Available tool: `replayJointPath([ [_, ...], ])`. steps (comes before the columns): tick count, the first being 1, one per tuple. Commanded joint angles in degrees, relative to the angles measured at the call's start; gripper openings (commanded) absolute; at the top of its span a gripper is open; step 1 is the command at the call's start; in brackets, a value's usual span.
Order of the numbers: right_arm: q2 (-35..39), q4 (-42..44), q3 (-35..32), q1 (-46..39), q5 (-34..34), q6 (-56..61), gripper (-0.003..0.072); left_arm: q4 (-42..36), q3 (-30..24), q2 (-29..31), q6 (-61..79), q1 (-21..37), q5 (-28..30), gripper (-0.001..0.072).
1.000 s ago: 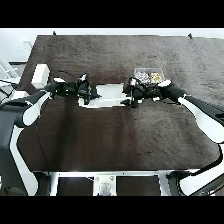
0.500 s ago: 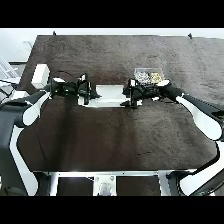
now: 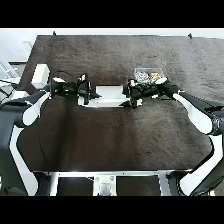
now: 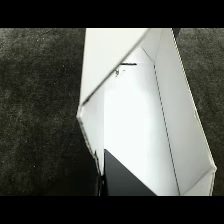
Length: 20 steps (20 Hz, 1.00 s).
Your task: Fold the box and place the chain.
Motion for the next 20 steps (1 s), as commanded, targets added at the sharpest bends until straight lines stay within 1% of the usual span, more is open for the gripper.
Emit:
replayJointPath([
  [1, -2.1, 0.2, 1.8, -0.1, 1.8, 0.0, 0.0635, 0.0, 0.0, 0.0, 0.0, 0.0, 0.0, 0.0022],
  [8, -3.9, 0.6, 4.3, -0.1, 2.4, 0.0, 0.0634, 0.0, 0.0, 0.0, 0.0, 0.0, 0.0, 0.0022],
  [10, -4.5, 2.4, 4.8, -0.1, 2.4, 0.0, 0.0634, 0.0, 0.0, 0.1, 0.0, 0.0, 0.0, 0.0022],
  [20, -6.4, 3.2, 5.3, 0.3, 3.3, 0.0, 0.0634, 0.0, 0.0, 0.1, 0.0, 0.0, 0.0, 0.0022],
])
